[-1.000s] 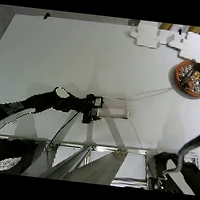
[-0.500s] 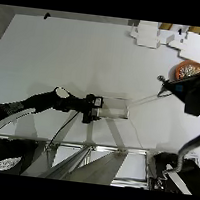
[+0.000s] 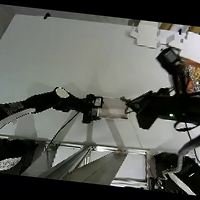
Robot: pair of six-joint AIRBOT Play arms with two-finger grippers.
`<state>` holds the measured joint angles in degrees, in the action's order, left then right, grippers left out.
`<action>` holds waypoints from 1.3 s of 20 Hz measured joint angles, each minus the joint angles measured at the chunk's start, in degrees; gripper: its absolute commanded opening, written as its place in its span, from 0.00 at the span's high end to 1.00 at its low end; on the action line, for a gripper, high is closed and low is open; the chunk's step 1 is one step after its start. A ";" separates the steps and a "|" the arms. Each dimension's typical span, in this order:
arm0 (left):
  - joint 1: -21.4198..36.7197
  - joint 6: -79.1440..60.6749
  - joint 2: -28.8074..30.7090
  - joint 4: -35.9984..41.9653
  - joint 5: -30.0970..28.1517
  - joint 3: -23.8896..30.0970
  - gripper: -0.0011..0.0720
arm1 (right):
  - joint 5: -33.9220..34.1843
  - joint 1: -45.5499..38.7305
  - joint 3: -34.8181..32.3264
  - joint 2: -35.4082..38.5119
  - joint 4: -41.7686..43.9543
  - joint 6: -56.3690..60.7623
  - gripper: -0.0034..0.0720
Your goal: Fold the box and place the chain.
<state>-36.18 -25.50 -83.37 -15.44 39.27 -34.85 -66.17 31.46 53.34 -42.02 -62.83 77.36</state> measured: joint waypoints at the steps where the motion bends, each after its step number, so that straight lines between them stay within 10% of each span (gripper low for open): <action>1: 0.00 0.00 0.00 0.02 0.00 0.00 0.70 | 2.03 0.98 -1.79 -0.70 -0.20 -0.02 0.94; 9: 0.00 0.00 0.00 0.00 0.00 0.00 0.70 | 12.55 7.32 -8.35 -10.36 -0.76 -2.40 0.93; 15: 0.00 0.00 0.00 0.00 0.00 0.00 0.70 | 14.29 8.39 -8.92 -17.11 -2.62 -2.47 0.72; 26: 0.00 0.00 0.00 0.02 0.00 0.00 0.70 | 1.90 -1.40 -3.76 -12.68 -12.76 -1.31 0.93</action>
<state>-36.18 -25.50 -83.37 -15.42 39.27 -34.85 -64.27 30.06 49.58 -54.70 -75.59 76.05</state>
